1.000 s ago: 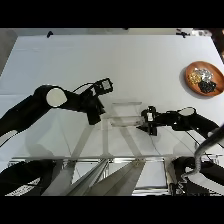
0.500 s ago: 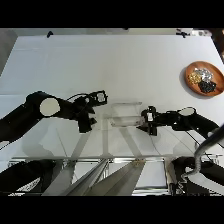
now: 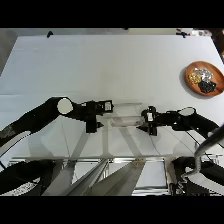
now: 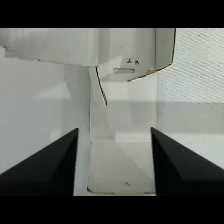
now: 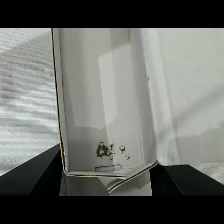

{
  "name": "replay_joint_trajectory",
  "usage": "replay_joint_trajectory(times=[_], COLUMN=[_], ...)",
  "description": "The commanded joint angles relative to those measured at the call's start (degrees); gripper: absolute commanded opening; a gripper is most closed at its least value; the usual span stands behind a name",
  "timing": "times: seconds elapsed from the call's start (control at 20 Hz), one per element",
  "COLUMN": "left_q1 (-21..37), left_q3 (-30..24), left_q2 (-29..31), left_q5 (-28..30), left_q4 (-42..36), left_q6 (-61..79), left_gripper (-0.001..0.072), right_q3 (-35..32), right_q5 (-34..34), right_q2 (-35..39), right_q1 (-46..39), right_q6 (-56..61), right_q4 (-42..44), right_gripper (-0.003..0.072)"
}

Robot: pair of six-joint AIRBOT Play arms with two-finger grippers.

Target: Fold the box and place the chain.

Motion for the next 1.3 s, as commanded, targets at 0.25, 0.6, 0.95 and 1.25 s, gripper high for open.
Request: replay_joint_trajectory(times=[0.25,0.6,0.95,1.25], left_q1=[0.04,-1.79,-3.65,-3.58], left_q3=[-0.07,-0.09,-0.09,-0.07], left_q2=[-3.48,-3.50,-5.33,-5.14], left_q5=[7.04,3.80,1.44,3.52], left_q4=[-8.98,-9.70,-12.37,-12.37], left_q6=[12.07,10.21,8.79,8.79], left_gripper=[0.0449,0.0391,0.0339,0.0336], right_q3=[0.02,0.02,0.02,0.02], right_q5=[0.02,0.02,0.02,0.02], right_q2=[0.02,0.02,0.02,0.02], right_q1=[0.00,0.00,0.00,0.00], right_q6=[0.00,0.00,0.00,0.00], right_q4=[0.02,0.02,0.02,0.02], right_gripper=[0.0466,0.0466,0.0466,0.0466])
